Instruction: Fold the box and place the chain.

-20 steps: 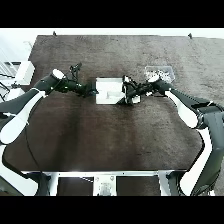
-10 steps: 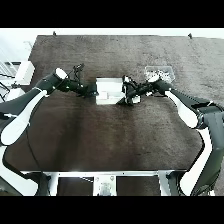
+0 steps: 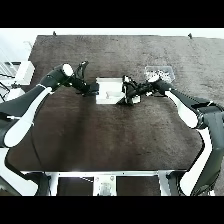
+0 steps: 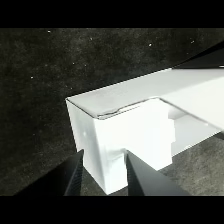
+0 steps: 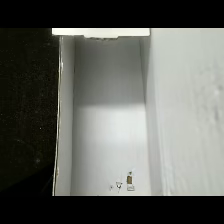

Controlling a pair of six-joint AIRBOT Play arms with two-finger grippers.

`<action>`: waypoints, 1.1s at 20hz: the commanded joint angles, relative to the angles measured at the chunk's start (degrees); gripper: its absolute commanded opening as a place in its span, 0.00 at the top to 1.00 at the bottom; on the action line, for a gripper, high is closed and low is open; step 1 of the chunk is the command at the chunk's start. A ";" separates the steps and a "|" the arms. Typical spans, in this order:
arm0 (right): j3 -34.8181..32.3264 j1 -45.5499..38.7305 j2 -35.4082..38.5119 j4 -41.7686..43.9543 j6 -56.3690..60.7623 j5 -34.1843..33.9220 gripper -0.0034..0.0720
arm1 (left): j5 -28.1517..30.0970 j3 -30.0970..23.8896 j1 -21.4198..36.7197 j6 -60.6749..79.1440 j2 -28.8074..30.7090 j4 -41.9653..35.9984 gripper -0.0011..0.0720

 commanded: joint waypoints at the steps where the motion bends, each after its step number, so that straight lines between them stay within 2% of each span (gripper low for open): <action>1: -0.02 0.07 0.00 0.00 -0.04 -0.02 0.32 | 0.37 0.61 -0.20 -1.44 -0.04 0.15 0.54; 12: -0.02 0.07 0.00 0.00 -0.04 -0.02 0.32 | 1.44 0.57 -1.55 -2.19 -1.73 -0.96 0.55; 17: -0.02 0.07 0.00 0.00 -0.04 -0.02 0.33 | 1.88 0.61 -1.55 -4.50 -1.75 1.88 0.55; 19: -0.02 0.07 0.00 0.02 -0.04 -0.02 0.33 | 1.09 1.84 -1.55 -4.59 -2.43 2.40 0.55; 22: -0.02 0.07 0.00 0.00 -0.04 -0.02 0.33 | -3.23 5.20 -1.73 -5.16 -4.90 2.86 0.55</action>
